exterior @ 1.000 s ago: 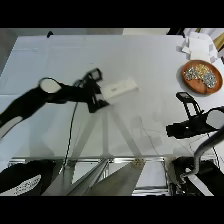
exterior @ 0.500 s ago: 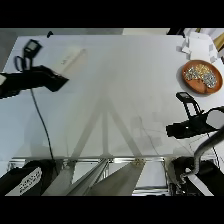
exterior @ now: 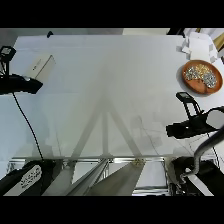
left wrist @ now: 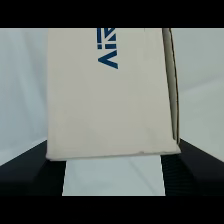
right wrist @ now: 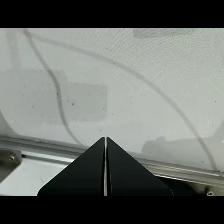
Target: Fold the box and place the chain.
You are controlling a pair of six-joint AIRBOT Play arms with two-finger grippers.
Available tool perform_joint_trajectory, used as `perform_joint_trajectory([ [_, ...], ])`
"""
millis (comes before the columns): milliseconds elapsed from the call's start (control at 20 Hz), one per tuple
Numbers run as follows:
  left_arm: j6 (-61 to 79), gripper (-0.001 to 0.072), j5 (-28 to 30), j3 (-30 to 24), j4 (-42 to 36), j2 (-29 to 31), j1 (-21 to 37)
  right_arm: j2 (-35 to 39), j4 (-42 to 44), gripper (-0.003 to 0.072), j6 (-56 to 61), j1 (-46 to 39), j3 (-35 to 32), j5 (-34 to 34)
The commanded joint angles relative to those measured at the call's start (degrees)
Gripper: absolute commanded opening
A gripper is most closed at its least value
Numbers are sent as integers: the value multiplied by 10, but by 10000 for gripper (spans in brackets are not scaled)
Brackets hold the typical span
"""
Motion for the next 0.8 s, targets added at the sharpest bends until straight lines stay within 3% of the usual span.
perform_joint_trajectory([
  [0, -39, 3, -12, 0, 26, -21, 5, 0, 0, 14, 0, 0, 0, 0],
  [400, -188, 3, -20, -10, 125, -99, 5, 0, 0, 14, 0, 0, 0, 0],
  [750, -188, 3, -17, -12, 154, -134, 5, 0, 0, 14, 0, 0, 0, 0],
])
